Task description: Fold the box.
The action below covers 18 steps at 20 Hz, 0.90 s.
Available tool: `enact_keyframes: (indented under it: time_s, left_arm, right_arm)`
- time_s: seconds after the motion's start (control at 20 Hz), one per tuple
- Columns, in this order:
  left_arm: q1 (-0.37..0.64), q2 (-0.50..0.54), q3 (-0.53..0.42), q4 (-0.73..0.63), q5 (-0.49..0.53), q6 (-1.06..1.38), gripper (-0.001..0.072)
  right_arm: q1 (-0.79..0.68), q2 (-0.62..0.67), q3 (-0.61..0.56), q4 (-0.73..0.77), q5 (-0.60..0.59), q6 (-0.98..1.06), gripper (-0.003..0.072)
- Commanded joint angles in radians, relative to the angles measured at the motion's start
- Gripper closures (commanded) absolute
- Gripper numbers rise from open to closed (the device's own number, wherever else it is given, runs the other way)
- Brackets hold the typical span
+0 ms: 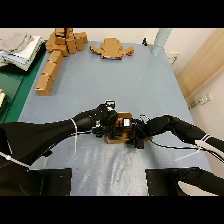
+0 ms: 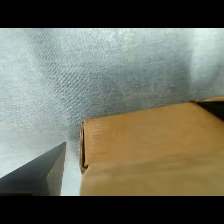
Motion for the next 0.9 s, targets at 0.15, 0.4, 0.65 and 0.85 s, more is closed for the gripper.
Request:
enact_keyframes:
  time_s: [0.15,0.4,0.65,0.85]
  left_arm:
    - [-0.002,-0.012,0.004,0.008,0.018,-0.033,0.0542]
    - [-0.002,-0.012,0.004,0.008,0.019,-0.035,0.0695]
    - [-0.002,-0.012,0.004,0.007,0.016,-0.034,0.0694]
    - [-0.002,-0.012,0.006,-0.018,0.016,-0.026,0.0332]
  right_arm:
    - [0.000,-0.001,0.000,0.000,0.000,0.000,0.0202]
    - [0.000,0.000,0.000,0.000,0.000,0.000,0.0202]
    - [0.000,-0.001,0.000,0.000,0.000,0.000,0.0202]
    - [0.000,0.000,0.000,0.000,0.000,0.000,0.0202]
